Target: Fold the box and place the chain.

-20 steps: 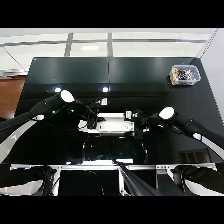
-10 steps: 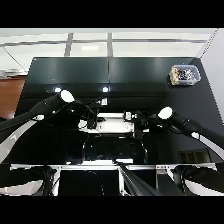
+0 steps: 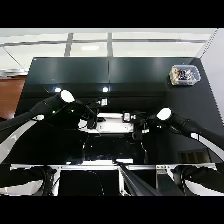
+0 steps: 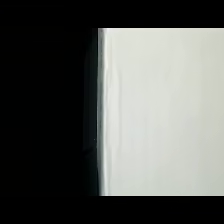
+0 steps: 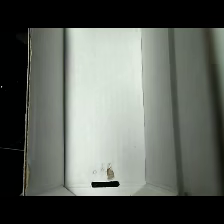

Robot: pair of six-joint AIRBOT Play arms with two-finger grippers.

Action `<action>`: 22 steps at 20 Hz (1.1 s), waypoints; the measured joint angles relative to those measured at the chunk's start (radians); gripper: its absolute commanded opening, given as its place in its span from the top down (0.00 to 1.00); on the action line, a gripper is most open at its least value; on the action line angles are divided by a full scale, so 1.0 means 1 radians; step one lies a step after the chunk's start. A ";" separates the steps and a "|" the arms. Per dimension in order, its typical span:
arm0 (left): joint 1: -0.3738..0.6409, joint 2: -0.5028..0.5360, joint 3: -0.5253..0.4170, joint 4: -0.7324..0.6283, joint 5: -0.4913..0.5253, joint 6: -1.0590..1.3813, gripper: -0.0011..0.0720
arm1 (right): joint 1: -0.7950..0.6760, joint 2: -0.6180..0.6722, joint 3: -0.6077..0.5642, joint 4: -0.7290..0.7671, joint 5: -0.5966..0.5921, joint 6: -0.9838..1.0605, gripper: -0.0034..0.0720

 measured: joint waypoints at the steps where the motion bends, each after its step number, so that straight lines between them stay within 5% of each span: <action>1: 0.000 0.000 0.000 0.000 0.000 0.000 0.95 | 0.001 0.000 0.000 -0.001 -0.003 0.002 0.24; 2: 0.000 0.000 0.000 0.000 0.000 0.000 0.95 | 0.002 -0.001 0.000 -0.001 -0.006 0.005 0.34; 5: 0.000 0.000 0.000 0.000 0.000 0.000 0.94 | 0.002 -0.001 0.000 -0.004 -0.009 0.010 0.34; 9: 0.006 0.013 0.003 0.005 0.002 -0.022 0.07 | 0.002 -0.001 0.000 -0.005 -0.012 0.011 0.34; 12: 0.034 0.071 0.010 0.047 -0.002 -0.121 0.03 | 0.002 -0.001 0.000 -0.008 -0.012 0.011 0.42; 13: 0.047 0.099 0.011 0.079 -0.010 -0.161 0.03 | 0.002 -0.001 0.000 -0.009 -0.011 0.011 0.66; 15: 0.085 0.164 0.013 0.159 -0.054 -0.264 0.04 | 0.002 -0.001 0.001 -0.013 -0.003 0.008 0.72; 16: 0.107 0.194 0.013 0.198 -0.084 -0.328 0.15 | 0.002 -0.001 0.001 -0.016 0.001 0.006 0.72; 17: 0.128 0.218 0.013 0.226 -0.127 -0.393 0.62 | 0.002 -0.001 0.001 -0.018 0.005 0.003 0.72; 18: 0.149 0.237 0.012 0.242 -0.179 -0.472 0.94 | 0.002 0.000 0.001 -0.019 0.008 0.001 0.72; 22: 0.175 0.249 -0.043 0.135 -0.349 -0.673 0.95 | 0.002 0.000 0.001 -0.021 0.013 -0.002 0.72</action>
